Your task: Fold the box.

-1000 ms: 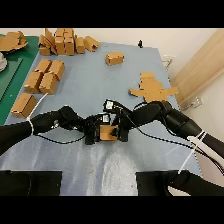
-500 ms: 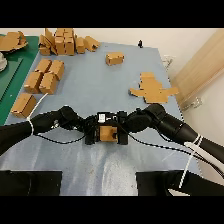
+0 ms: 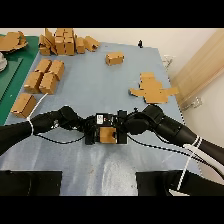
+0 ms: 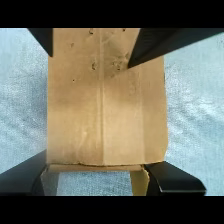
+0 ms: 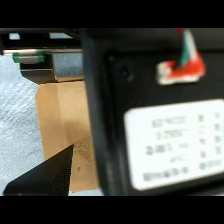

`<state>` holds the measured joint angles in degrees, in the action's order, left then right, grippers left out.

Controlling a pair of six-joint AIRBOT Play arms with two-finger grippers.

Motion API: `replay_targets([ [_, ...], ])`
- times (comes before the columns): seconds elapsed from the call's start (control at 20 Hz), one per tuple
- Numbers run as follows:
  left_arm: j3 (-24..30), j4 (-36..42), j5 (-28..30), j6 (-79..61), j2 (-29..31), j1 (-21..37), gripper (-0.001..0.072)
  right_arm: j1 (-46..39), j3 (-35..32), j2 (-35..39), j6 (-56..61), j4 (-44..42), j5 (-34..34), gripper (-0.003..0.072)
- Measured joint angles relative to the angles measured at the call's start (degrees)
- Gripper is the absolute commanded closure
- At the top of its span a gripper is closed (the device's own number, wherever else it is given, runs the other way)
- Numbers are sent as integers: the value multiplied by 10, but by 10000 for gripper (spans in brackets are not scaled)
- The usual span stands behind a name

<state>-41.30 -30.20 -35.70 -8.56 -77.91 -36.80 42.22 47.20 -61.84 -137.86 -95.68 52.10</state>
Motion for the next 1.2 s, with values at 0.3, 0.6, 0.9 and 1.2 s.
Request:
replay_targets([
  [0.3, 0, 0, 1, 0, 0, 0, 273, 8, 0, 3, 19, -12, 16, 212],
  [0.6, 0, 0, 1, 0, 0, 0, 273, 10, 0, 13, 27, 0, 27, 222],
  [0.9, 0, 0, 1, 0, 0, 0, 273, 41, 0, 14, 46, 30, 41, 274],
  [1.2, 0, 0, 1, 0, 0, 0, 273, 61, -1, 14, 89, 76, 57, 274],
])
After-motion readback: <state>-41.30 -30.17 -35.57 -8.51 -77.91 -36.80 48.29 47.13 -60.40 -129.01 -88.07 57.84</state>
